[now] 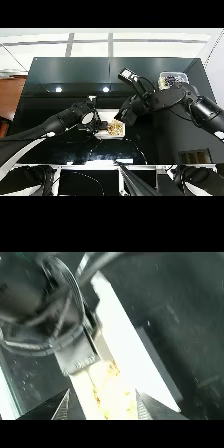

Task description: Fold the box and place the chain.

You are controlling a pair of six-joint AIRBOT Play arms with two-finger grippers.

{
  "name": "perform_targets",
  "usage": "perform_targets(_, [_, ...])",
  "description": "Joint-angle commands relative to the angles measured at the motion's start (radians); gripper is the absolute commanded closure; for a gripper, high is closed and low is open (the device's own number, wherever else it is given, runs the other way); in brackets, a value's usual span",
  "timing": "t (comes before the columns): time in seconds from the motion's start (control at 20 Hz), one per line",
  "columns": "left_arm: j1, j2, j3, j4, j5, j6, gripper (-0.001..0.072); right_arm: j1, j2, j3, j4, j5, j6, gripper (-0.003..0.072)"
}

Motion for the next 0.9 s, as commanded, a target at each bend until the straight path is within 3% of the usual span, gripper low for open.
perform_targets(0.0, [0.000, 0.001, 0.001, 0.000, -0.003, 0.000, 0.0681, -0.061, 0.050, 0.002, -0.081, -0.084, 0.032, 0.0193])
perform_targets(0.15, [0.000, 0.001, 0.004, 0.000, -0.002, 0.000, 0.0681, -0.183, 0.137, 0.002, -0.189, -0.132, 0.088, 0.0191])
perform_targets(0.2, [0.000, 0.003, 0.004, 0.000, -0.002, 0.000, 0.0681, -0.223, 0.152, 0.002, -0.229, -0.138, 0.135, 0.0013])
perform_targets(0.25, [0.000, 0.006, 0.004, 0.000, -0.002, 0.000, 0.0681, -0.261, 0.158, 0.001, -0.265, -0.152, 0.181, -0.0034])
perform_targets(0.5, [0.000, 0.012, 0.004, -0.023, -0.003, -0.013, 0.0663, -0.333, 0.158, 0.001, -0.284, -0.191, 0.202, -0.0034])
perform_targets(0.6, [-0.001, 0.019, 0.004, -0.025, -0.002, -0.042, 0.0467, -0.333, 0.158, 0.000, -0.283, -0.190, 0.214, -0.0034])
perform_targets(0.65, [-0.001, 0.026, 0.008, -0.026, -0.006, -0.041, 0.0404, -0.333, 0.158, 0.000, -0.286, -0.190, 0.221, -0.0034])
perform_targets(0.7, [0.000, 0.035, 0.018, -0.023, -0.011, -0.040, 0.0387, -0.333, 0.158, 0.000, -0.288, -0.191, 0.228, -0.0034])
perform_targets(0.8, [0.001, 0.070, 0.047, -0.016, -0.012, -0.008, 0.0200, -0.333, 0.158, 0.000, -0.291, -0.193, 0.231, -0.0034])
perform_targets(0.85, [0.003, 0.094, 0.060, -0.008, -0.013, 0.021, 0.0184, -0.334, 0.158, 0.000, -0.291, -0.195, 0.231, -0.0034])
